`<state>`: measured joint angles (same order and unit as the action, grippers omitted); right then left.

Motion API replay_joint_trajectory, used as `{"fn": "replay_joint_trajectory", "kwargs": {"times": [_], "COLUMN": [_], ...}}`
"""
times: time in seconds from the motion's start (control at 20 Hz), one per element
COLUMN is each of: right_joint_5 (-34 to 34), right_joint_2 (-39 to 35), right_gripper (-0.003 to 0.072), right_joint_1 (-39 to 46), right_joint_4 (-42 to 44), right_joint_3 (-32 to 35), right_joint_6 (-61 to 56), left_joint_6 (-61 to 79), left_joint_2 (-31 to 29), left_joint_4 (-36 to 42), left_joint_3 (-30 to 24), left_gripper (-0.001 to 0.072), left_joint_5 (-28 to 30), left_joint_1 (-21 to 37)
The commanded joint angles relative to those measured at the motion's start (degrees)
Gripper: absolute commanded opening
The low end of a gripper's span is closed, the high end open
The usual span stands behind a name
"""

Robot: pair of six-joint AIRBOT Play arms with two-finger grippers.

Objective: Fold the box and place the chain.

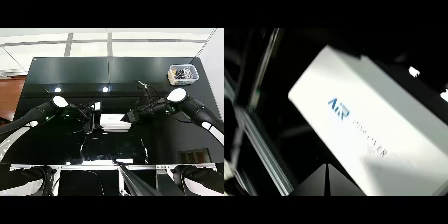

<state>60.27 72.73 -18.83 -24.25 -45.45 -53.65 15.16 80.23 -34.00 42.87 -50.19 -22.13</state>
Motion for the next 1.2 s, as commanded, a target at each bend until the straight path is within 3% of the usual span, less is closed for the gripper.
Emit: {"fn": "replay_joint_trajectory", "kwargs": {"times": [0.0,0.35,1.0,1.15], "right_joint_5": [-3.96,-4.22,-5.68,1.33], "right_joint_2": [2.49,8.07,8.04,6.6], "right_gripper": [0.0016,0.0016,0.0016,0.0017], "right_joint_1": [0.5,0.5,0.5,1.31], "right_joint_4": [7.15,2.12,1.51,1.68], "right_joint_3": [2.58,2.73,2.62,0.09], "right_joint_6": [-1.44,-2.95,-2.93,-1.84], "left_joint_6": [0.0,-0.22,-0.33,-0.35], "left_joint_2": [0.02,0.02,0.02,0.0], "left_joint_4": [-0.02,0.0,0.22,0.22], "left_joint_3": [0.04,0.04,0.04,0.04], "left_gripper": [0.0383,0.0384,0.0385,0.0384], "left_joint_5": [0.02,0.02,0.04,0.02], "left_joint_1": [-0.02,-0.02,-0.02,-0.02]}}
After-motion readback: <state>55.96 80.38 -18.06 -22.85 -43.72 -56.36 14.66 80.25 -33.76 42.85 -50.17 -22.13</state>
